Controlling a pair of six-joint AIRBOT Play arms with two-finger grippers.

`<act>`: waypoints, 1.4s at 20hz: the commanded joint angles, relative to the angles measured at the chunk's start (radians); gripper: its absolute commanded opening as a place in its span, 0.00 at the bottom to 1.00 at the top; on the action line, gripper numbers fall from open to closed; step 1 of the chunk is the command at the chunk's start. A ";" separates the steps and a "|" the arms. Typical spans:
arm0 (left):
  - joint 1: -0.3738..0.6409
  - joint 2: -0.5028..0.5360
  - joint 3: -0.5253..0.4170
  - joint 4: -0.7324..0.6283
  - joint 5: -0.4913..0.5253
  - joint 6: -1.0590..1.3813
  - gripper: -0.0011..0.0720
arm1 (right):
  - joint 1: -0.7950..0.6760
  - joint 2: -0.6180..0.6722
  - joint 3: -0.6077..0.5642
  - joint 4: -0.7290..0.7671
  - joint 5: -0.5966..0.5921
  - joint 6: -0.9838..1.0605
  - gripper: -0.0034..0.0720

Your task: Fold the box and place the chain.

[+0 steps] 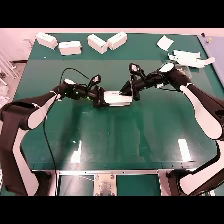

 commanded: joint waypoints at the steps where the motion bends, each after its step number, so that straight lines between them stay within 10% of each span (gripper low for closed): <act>1: 0.000 0.001 0.000 0.000 0.000 -0.002 0.75 | -0.003 0.001 -0.004 0.002 0.103 -0.009 0.18; 3: 0.000 0.001 0.000 0.000 0.001 -0.002 0.75 | -0.008 0.001 -0.004 0.000 0.153 -0.008 0.23; 4: 0.000 0.000 0.000 0.000 0.001 -0.002 0.75 | -0.010 0.001 -0.004 0.000 0.156 -0.003 0.48; 28: 0.000 0.001 0.000 0.003 0.003 -0.019 0.75 | -0.005 0.018 0.001 0.037 0.016 -0.058 0.44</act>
